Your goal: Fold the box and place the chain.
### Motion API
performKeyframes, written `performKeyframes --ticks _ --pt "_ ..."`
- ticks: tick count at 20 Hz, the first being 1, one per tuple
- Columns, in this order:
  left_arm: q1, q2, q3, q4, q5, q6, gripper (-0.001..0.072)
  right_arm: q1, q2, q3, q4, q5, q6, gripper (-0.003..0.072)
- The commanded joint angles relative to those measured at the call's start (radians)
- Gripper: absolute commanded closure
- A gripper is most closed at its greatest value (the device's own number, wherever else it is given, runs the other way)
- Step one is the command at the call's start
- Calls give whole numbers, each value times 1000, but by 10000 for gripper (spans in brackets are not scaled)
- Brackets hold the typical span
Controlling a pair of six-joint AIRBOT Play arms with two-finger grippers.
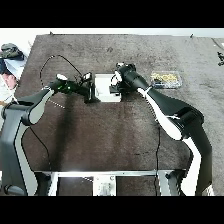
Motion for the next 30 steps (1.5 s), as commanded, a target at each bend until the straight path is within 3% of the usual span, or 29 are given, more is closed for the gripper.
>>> performKeyframes --ticks 1,19,23,24,26,27,30 --pt "1 0 0 0 3 0 361 2 1 1 24 0 0 311" --pt "1 0 0 0 3 0 361 1 18 13 49 12 -34 311" --pt "1 0 0 0 3 0 361 -13 6 13 49 23 -34 355" --pt "1 0 0 0 3 0 361 -19 2 13 50 23 -33 489" --pt "1 0 0 0 3 0 361 -22 0 13 52 18 -32 531" --pt "1 0 0 0 3 0 361 -20 0 13 52 18 -32 635" --pt "1 0 0 0 3 0 361 -15 -2 13 44 -22 -9 660"
